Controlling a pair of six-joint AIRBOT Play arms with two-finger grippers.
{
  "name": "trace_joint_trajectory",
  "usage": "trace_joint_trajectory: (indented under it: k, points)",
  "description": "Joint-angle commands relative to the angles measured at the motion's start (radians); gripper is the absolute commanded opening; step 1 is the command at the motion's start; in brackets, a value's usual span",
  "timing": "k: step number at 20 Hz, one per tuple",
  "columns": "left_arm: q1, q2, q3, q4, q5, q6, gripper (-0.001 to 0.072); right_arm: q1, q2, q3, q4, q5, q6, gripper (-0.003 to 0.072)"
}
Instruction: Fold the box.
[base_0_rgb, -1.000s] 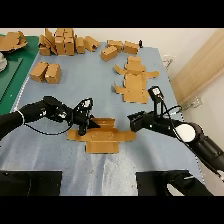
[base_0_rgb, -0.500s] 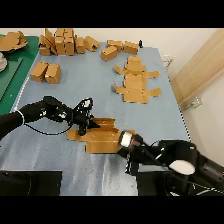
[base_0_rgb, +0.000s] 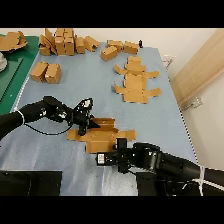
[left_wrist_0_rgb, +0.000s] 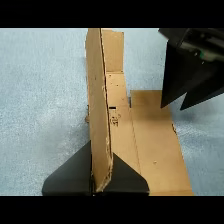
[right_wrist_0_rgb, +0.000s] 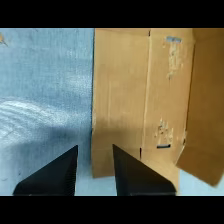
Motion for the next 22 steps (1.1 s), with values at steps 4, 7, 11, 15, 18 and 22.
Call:
trace_joint_trajectory:
  k: [4, 7, 11, 15, 18, 22]
  points:
    - [0.001, 0.000, 0.001, 0.000, 0.000, 0.000, 0.0012, -0.016, -0.051, 0.002, -0.066, -0.093, 0.000, 0.0337]
    - [0.001, 0.000, 0.001, 0.000, 0.000, 0.000, 0.0012, -0.016, -0.053, 0.003, -0.072, -0.095, 0.000, 0.0337]
    - [0.001, 0.000, 0.001, 0.000, 0.000, 0.000, 0.0012, -0.016, -0.047, 0.019, -0.084, -0.091, 0.001, 0.0337]
    - [0.001, 0.000, 0.001, 0.000, 0.000, 0.000, 0.0012, -0.016, 0.001, 0.040, -0.088, -0.085, 0.009, 0.0336]
    - [0.001, 0.000, 0.001, 0.000, 0.000, 0.000, 0.0012, -0.030, 0.004, 0.040, -0.087, -0.090, 0.010, 0.0337]
    - [0.001, 0.000, 0.001, 0.000, 0.000, 0.000, 0.0013, -0.080, -0.053, 0.040, -0.087, -0.132, 0.062, 0.0347]
